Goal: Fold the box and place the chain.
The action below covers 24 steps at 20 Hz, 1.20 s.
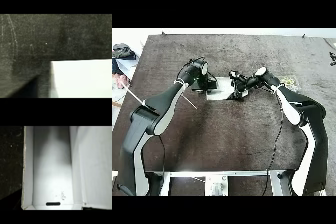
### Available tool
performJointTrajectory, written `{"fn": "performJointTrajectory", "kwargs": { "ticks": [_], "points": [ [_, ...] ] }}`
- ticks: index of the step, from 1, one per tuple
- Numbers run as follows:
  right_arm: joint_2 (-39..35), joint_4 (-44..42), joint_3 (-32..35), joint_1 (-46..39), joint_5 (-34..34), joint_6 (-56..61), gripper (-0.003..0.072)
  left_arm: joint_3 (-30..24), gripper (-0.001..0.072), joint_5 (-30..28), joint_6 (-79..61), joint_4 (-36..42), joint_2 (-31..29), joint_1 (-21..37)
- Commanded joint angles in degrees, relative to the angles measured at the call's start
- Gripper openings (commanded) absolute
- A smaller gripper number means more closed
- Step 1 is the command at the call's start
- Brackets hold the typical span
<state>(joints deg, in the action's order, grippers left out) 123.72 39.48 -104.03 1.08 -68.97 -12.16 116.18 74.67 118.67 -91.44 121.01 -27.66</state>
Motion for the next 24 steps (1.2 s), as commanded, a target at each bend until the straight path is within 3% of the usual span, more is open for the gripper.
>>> {"fn": "performJointTrajectory", "kwargs": {
  "ticks": [1,6,7,8,9,16,17,18,19,24],
  "points": [
    [-0.02,0.15,0.00,-0.07,-0.22,-0.02,0.0279,0.07,0.0014,0.33,0.46,-0.81,0.09,0.09],
    [-0.02,0.17,0.00,-0.07,-0.22,-0.02,0.0279,0.07,0.0015,-0.17,-0.04,-0.79,0.07,0.09],
    [-0.02,0.15,0.00,-0.07,-0.22,-0.02,0.0279,0.09,0.0044,-0.28,-1.07,-0.74,0.07,0.09],
    [-0.02,0.17,0.00,-0.07,-0.22,0.00,0.0279,0.09,0.0292,-0.42,-2.49,0.31,0.07,0.09],
    [-0.02,0.17,0.00,-0.07,-0.22,-0.02,0.0279,0.13,0.0357,-0.37,-3.65,1.29,0.00,0.09],
    [-0.02,0.17,0.00,-0.07,-0.22,-0.02,0.0279,0.31,0.0361,1.73,-17.92,4.17,-2.99,0.15],
    [-0.02,0.15,0.00,-0.07,-0.22,-0.02,0.0279,0.35,0.0390,2.25,-18.45,4.13,-4.09,0.17],
    [-0.02,0.17,0.00,-0.07,-0.22,-0.02,0.0279,0.39,0.0527,2.75,-19.93,3.85,-5.27,0.28],
    [-0.02,0.17,0.00,-0.07,-0.20,-0.02,0.0279,0.48,0.0618,3.17,-21.18,3.45,-6.34,0.59],
    [-0.02,0.17,0.00,-0.07,-0.20,-0.02,0.0279,0.17,0.0612,2.45,-32.48,3.76,-11.87,1.84]
  ]
}}
